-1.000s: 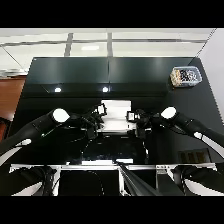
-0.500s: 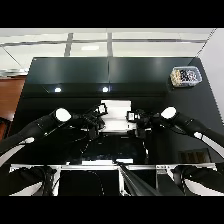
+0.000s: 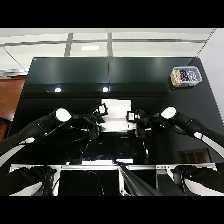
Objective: Fold the box and place the chain.
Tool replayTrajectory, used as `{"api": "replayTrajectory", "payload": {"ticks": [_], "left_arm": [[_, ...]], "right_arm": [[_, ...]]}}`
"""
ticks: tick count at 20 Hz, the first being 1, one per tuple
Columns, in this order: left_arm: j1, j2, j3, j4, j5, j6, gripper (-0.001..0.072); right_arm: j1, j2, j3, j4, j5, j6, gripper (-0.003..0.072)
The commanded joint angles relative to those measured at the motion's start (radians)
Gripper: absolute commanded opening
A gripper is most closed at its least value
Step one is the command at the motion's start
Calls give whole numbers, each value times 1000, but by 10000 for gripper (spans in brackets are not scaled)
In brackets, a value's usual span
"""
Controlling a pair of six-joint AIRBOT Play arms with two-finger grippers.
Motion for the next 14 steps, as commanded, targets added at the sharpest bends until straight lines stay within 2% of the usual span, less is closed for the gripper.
{"api": "replayTrajectory", "payload": {"ticks": [1, 2, 3, 4, 5, 6, 7, 8, 10, 14], "left_arm": [[0, -1, 1, 0, -8, 1, 264], [0, -1, 1, 0, -8, 1, 174], [0, -1, 1, -1, -8, 1, 197], [0, -1, 1, -1, -7, 1, 343], [0, -1, 1, 0, -6, 0, 444], [0, 0, 1, 0, -10, -2, 395], [0, 6, 2, 5, -26, -18, 183], [1, 18, 9, 42, -61, -40, 31], [13, 61, 21, 174, -108, -260, 30], [93, 221, 23, 593, -246, -834, 30]], "right_arm": [[1, -1, 0, 1, 1, 0, 164], [1, -1, 0, 1, 0, 0, 164], [1, -1, 0, 1, 0, 0, 164], [1, -1, 0, 1, 0, 0, 164], [1, -1, 0, 1, 0, 0, 164], [1, -1, 0, 1, 1, 0, 164], [1, -1, 0, 1, 0, 0, 164], [1, -1, 0, 1, 0, 0, 164], [1, -1, 0, 1, 0, 0, 164], [1, -1, 0, 1, 0, 0, 164]]}}
